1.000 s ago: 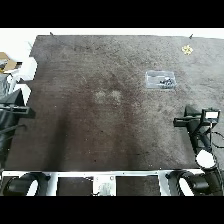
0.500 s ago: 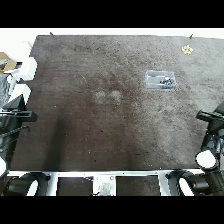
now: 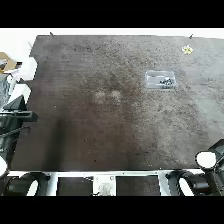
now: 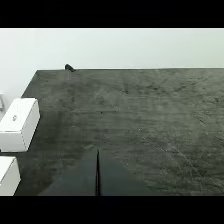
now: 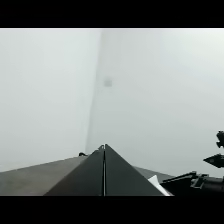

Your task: Fold the box and place the chain.

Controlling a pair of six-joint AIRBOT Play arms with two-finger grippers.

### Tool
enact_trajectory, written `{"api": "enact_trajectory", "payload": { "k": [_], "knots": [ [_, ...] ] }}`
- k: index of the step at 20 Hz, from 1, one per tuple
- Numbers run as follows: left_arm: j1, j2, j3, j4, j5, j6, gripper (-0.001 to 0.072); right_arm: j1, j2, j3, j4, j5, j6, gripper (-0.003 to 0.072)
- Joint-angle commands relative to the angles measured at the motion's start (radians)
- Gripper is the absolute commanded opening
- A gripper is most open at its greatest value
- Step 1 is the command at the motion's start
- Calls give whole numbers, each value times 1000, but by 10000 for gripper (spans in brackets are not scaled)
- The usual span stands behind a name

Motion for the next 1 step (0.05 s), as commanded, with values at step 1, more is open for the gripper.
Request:
{"api": "enact_trajectory", "payload": {
  "k": [1],
  "knots": [
    [0, 0, 0, 0, -4, 1, 10, -1, 0, 0, 0, -92, 0, 1]
  ]
}}
